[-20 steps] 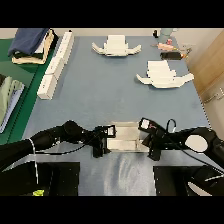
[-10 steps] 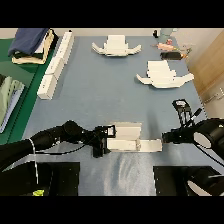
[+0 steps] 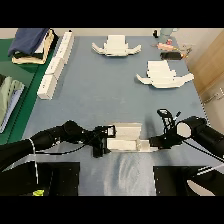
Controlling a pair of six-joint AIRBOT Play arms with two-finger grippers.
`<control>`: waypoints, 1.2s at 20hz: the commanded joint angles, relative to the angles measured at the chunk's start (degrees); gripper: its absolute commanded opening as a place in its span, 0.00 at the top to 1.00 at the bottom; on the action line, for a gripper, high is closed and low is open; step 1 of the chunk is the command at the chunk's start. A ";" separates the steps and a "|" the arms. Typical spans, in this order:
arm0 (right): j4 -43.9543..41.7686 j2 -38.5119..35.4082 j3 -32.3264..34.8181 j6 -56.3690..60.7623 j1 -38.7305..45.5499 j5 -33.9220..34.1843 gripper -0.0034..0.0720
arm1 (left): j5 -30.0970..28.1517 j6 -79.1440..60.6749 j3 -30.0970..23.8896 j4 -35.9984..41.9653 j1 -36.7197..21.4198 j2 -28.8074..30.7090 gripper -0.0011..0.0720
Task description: Fold the box.
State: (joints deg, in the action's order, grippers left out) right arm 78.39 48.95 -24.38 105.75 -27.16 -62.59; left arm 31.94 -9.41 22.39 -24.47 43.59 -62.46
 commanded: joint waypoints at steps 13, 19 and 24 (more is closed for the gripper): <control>-14.71 -8.20 -3.28 -8.57 0.04 0.11 0.64 | 0.00 0.02 0.04 0.02 0.00 0.02 0.33; -19.08 -8.17 -3.26 -11.91 -0.11 0.37 0.36 | 0.00 0.02 0.04 0.02 0.00 0.02 0.33; -19.28 -4.66 -2.43 -11.74 -0.11 2.08 0.37 | 0.00 0.02 0.04 0.02 0.00 0.02 0.33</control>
State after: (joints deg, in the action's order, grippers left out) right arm 59.75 42.28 -27.09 94.30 -27.20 -61.28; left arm 31.97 -9.39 22.39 -24.43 43.59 -62.46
